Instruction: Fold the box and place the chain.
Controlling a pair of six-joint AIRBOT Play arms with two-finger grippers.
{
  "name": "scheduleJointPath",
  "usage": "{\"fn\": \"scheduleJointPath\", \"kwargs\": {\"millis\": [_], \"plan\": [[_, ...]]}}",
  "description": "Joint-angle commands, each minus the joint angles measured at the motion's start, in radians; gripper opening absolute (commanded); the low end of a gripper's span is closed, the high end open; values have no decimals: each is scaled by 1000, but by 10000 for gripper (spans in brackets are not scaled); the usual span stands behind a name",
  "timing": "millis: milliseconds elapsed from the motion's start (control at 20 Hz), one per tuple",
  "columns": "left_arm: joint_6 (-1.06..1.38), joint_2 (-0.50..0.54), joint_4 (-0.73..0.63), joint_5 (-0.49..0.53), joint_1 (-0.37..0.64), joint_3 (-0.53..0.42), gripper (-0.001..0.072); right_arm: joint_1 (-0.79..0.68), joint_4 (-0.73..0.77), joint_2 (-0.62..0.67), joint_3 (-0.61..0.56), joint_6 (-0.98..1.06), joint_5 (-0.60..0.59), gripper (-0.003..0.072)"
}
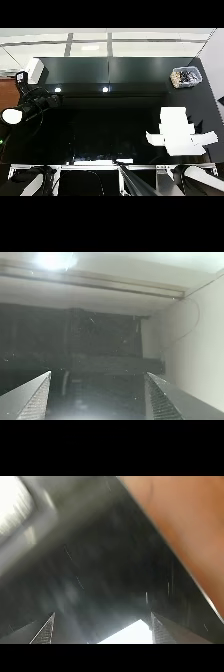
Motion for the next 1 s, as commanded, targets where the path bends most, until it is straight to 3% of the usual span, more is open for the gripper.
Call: {"fn": "scheduleJointPath", "kwargs": {"millis": [0, 300, 600, 650, 700, 750, 800, 950], "plan": [[-7, -12, -19, -18, 0, 0, 711, -64, -39, -146, 70, -244, 402, 720], [-7, -12, -35, -74, 0, 0, 711, -45, -256, -165, 45, -196, 494, 720], [-7, -12, -35, -103, 0, 0, 711, -51, -313, -115, -57, -186, 494, 701], [-7, -13, -34, -103, 0, 0, 711, -52, -311, -98, -59, -186, 488, 540], [-7, -14, -34, -103, 0, 0, 710, -52, -309, -84, -59, -187, 488, 469], [-7, -15, -34, -104, 0, 0, 711, -52, -304, -69, -59, -187, 489, 273], [-7, -15, -34, -103, 0, 0, 711, -51, -293, -58, -59, -189, 493, 23], [-7, -15, -34, -101, 1, 0, 711, -47, -176, -3, -72, -230, 501, 14]]}}
